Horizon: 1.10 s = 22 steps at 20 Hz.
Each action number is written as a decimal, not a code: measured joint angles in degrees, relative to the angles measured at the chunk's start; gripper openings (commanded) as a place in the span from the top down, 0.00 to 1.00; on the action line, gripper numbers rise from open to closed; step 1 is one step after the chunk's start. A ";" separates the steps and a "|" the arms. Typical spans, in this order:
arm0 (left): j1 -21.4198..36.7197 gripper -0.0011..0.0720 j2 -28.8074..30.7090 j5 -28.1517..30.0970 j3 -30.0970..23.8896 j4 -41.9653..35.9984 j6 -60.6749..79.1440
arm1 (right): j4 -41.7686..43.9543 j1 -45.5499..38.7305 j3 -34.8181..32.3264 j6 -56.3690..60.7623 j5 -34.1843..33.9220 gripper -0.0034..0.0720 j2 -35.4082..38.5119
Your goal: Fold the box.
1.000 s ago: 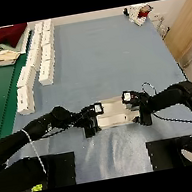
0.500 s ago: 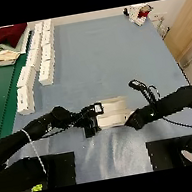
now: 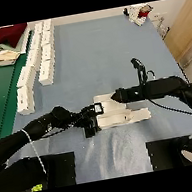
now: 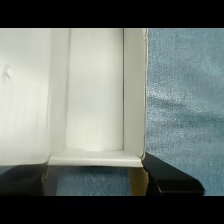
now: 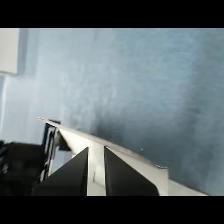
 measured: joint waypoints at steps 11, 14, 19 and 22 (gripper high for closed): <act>0.00 0.34 0.00 -0.02 0.00 0.02 0.00 | -1.03 -0.76 1.49 0.35 -1.36 0.74 -13.27; 0.00 0.34 0.00 0.00 0.00 0.02 0.00 | -1.53 -0.76 1.51 0.24 -1.70 0.74 -13.64; 0.00 0.34 0.00 0.00 0.00 0.02 0.04 | -2.45 -0.81 1.62 -0.76 -2.73 0.74 -11.91; 0.00 0.34 0.00 0.00 0.00 0.00 0.02 | -6.32 -0.83 2.73 -1.40 -5.33 0.74 -7.34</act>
